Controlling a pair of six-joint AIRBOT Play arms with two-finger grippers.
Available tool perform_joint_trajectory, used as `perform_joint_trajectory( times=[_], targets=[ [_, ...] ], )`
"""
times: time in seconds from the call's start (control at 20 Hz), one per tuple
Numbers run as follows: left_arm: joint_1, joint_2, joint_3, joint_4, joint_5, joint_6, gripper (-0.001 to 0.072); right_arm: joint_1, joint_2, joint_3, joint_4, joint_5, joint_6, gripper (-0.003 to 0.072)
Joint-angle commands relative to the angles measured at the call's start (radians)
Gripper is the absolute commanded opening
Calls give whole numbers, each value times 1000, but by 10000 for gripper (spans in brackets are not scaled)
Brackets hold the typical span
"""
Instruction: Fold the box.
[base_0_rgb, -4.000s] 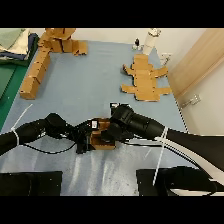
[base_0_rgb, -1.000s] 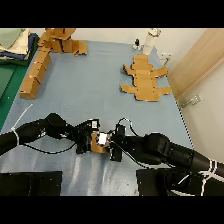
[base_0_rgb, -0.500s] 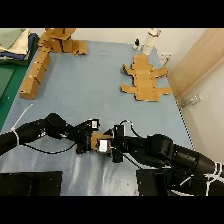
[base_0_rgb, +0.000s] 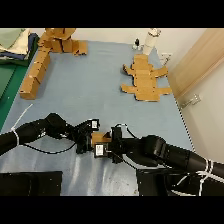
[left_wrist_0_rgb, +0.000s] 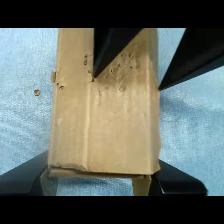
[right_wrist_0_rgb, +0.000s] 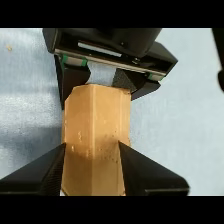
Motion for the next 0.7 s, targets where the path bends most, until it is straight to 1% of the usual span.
perform_joint_trajectory(
  times=[0.0, 0.25, 0.3, 0.4, 0.5, 0.55, 0.6, 0.65],
  targets=[
    [1, 0, 1, 0, 0, 0, 606, 1, -16, 0, -66, 25, -2, 511],
    [1, 0, 1, 0, 0, 0, 606, 2, 24, 1, -69, 25, -2, 496],
    [1, 0, 1, 0, 0, 0, 606, 1, 35, 1, -70, 22, -2, 425],
    [1, 0, 1, 0, 0, 0, 606, 1, 43, 1, -79, 18, -2, 404],
    [1, 0, 1, 0, 0, 0, 606, 0, 38, 0, -93, 19, -1, 402],
    [1, 0, 1, 0, 0, 0, 606, 0, 38, 0, -96, 21, -1, 370],
    [1, 0, 1, 0, 0, 0, 606, 0, 39, 1, -101, 27, -1, 305],
    [1, 0, 1, 0, 0, 0, 606, 0, 39, 3, -103, 27, -1, 292]
  ],
)
